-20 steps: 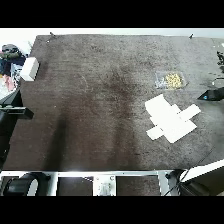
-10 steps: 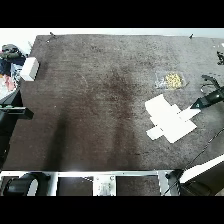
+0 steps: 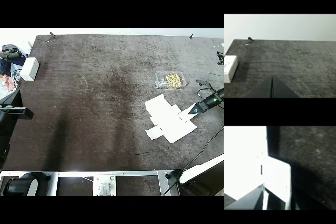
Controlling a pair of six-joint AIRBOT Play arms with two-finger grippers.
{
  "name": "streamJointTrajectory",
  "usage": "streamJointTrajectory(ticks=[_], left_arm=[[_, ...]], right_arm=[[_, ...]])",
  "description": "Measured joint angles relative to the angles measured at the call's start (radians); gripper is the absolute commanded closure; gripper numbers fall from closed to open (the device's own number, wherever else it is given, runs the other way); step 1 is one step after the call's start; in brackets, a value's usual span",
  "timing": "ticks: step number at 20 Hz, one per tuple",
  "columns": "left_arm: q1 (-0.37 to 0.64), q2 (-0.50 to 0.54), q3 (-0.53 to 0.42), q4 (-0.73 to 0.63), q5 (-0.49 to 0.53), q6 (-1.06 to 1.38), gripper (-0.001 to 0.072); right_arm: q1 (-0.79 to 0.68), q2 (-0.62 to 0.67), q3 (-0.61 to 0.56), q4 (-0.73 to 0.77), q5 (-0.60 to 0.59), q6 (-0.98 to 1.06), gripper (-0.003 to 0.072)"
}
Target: Fold the box and place the chain.
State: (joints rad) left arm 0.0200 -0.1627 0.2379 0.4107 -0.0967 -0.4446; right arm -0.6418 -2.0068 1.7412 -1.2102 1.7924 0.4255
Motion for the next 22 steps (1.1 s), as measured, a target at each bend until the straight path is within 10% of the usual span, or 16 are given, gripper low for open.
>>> streamJointTrajectory(ticks=[5,6,22], left_arm=[[0.000,0.000,0.000,0.000,0.000,0.000,0.0697],[0.000,0.000,0.000,0.000,0.000,0.000,0.0697],[0.000,0.000,0.000,0.000,0.000,0.000,0.0697]], right_arm=[[0.016,0.000,-0.051,0.010,0.011,-0.005,0.0536],[0.019,0.000,-0.061,0.014,0.011,-0.006,0.0674],[0.199,0.161,-0.397,0.689,-0.073,0.023,0.0675]])
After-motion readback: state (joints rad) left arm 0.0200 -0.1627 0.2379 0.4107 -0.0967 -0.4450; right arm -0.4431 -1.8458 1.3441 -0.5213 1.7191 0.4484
